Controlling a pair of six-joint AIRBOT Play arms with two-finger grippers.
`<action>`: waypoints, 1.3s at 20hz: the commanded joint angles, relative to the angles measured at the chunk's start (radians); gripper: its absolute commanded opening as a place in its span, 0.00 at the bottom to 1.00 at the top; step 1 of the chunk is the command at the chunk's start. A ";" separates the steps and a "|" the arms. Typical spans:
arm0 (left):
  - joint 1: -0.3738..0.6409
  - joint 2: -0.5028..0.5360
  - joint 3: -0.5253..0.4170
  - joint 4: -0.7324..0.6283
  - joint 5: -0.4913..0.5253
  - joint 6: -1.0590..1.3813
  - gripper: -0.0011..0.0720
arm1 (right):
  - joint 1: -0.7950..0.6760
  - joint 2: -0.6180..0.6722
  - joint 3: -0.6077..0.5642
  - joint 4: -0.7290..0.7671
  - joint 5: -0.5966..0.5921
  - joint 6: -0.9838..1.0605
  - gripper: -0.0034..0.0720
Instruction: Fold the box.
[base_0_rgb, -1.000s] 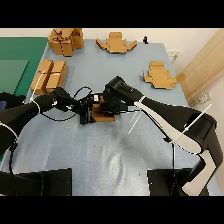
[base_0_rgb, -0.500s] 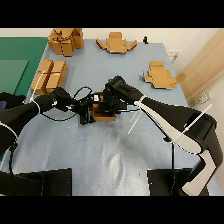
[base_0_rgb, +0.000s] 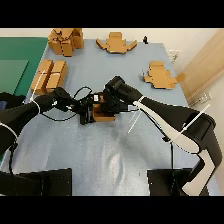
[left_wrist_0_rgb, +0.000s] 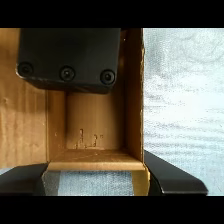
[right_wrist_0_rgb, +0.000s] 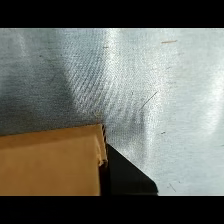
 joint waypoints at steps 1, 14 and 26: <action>0.001 0.000 0.000 0.000 0.000 0.000 0.24 | 0.003 -0.005 -0.002 -0.011 -0.020 0.019 0.05; 0.001 0.000 0.000 0.000 0.000 0.000 0.24 | 0.021 -0.004 0.048 -0.146 -0.107 0.044 0.05; 0.001 0.000 0.000 0.000 0.000 0.000 0.24 | -0.025 0.080 0.047 0.077 0.005 -0.181 0.49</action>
